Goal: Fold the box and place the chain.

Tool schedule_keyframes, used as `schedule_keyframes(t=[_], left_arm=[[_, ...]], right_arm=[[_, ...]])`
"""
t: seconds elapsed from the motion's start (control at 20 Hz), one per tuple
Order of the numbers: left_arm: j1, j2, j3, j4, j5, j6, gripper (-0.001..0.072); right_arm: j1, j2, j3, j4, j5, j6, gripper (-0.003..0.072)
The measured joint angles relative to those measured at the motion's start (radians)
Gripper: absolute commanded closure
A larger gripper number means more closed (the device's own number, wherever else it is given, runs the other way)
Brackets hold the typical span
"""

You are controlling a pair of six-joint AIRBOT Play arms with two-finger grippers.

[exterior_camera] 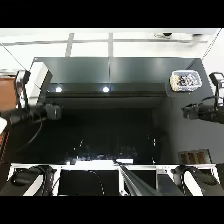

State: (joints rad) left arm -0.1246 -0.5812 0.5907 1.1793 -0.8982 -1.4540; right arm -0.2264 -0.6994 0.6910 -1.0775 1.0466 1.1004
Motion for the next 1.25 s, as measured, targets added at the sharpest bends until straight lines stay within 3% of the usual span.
schedule_keyframes(t=[0.15, 0.35, 1.25], left_arm=[[0.014, 0.117, -0.084, 0.086, 0.02, -0.055, 0.0687], [0.026, 0.197, -0.122, 0.179, 0.034, -0.084, 0.0686], [0.031, 0.227, -0.135, 0.193, 0.038, -0.098, 0.0686]], right_arm=[[0.0, 0.0, -0.001, 0.129, -0.111, -0.089, 0.0673], [0.0, 0.0, -0.001, 0.201, -0.18, -0.138, 0.0673], [0.0, 0.0, -0.001, 0.237, -0.214, -0.162, 0.0673]])
